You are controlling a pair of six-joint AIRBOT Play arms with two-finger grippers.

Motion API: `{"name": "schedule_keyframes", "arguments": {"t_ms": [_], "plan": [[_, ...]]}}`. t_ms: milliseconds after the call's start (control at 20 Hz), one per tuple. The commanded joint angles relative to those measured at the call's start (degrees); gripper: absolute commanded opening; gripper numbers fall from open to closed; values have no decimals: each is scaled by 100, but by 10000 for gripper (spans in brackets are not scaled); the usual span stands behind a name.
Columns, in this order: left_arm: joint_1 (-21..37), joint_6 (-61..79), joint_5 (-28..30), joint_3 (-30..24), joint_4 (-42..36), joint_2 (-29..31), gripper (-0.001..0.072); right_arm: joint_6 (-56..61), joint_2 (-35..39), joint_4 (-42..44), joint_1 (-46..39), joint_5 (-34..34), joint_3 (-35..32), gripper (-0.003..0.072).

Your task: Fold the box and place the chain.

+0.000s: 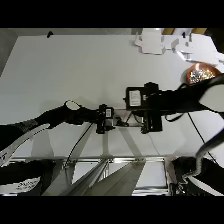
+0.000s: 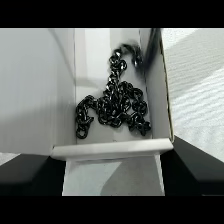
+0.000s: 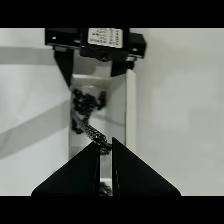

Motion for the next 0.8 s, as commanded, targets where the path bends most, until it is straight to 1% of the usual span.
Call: {"name": "schedule_keyframes", "arguments": {"t_ms": [0,150,250,300,350,500,550,600,750], "plan": [[0,0,0,0,0,4,133,15,-809,57,70,114,20,20],[0,0,0,0,0,4,133,20,-1390,-245,70,131,20,20],[0,0,0,0,0,4,133,20,-1637,-306,70,153,-11,26],[0,0,0,0,0,4,133,20,-1707,-302,70,192,-11,93],[0,0,0,0,0,4,133,20,-1711,-299,70,227,-11,124],[0,0,0,0,0,4,133,17,-1412,-181,-17,442,-11,126],[0,0,0,0,0,4,133,15,-1246,-136,-105,531,-11,155],[0,0,2,0,0,4,133,15,-1099,-138,-214,623,-11,177],[0,0,0,0,0,4,133,11,-787,-142,-763,927,-109,183]]}}
